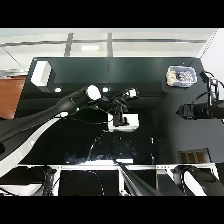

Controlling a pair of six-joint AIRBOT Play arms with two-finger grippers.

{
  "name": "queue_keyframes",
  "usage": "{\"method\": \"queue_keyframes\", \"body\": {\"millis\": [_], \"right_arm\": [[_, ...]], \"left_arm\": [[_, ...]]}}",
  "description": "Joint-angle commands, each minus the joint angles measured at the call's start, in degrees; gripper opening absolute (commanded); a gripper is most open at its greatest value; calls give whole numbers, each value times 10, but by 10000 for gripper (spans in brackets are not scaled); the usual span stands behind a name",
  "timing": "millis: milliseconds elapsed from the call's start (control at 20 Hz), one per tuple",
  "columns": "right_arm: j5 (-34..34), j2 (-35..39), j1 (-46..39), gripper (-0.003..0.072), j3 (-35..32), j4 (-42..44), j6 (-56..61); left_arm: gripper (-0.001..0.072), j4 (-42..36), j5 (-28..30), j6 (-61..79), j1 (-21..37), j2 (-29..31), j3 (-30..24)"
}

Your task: Fold the box and place the chain.

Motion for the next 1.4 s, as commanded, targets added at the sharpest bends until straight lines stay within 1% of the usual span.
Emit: {"method": "queue_keyframes", "body": {"millis": [0, 250, 450, 600, 700, 800, 850, 950, 1000, 1050, 1100, 1200, 1250, 1350], "right_arm": [[-5, 0, 0, 16, 0, 0, 1], [-5, 0, 0, 16, 0, 0, 1], [-5, 0, 0, 16, 0, 0, 1], [-5, 0, 0, 16, 0, 0, 1], [-5, 0, 0, 16, 0, 0, 1], [-4, 0, 0, 16, 0, 0, 1], [-4, 0, 0, 16, 0, 0, 1], [-5, 0, 0, 16, 0, 0, 1], [-5, 0, 0, 16, 0, 0, 1], [-6, 0, 0, 16, 0, 0, 1], [-6, 0, 0, 16, 0, 0, 1], [-6, 0, 0, 16, 0, 0, 1], [-6, 0, 0, 16, 0, 0, 1], [-6, 0, 0, 16, 0, 0, 1]], "left_arm": [[708, 27, -40, -36, -2, -5, 5], [708, 36, -52, -36, -2, -5, 6], [708, 90, -66, -51, -10, -5, 25], [707, 160, -75, -130, -28, -13, 45], [707, 193, -94, -181, -42, -33, 64], [697, 233, -96, -229, -59, -48, 82], [680, 268, -89, -258, -68, -51, 90], [679, 352, -90, -324, -86, -52, 108], [623, 378, -111, -336, -91, -52, 123], [392, 385, -148, -336, -92, -51, 144], [223, 385, -196, -336, -86, -50, 169], [217, 386, -275, -347, -59, -35, 209], [218, 390, -308, -371, -34, -19, 221], [218, 417, -354, -442, 29, 18, 225]]}}
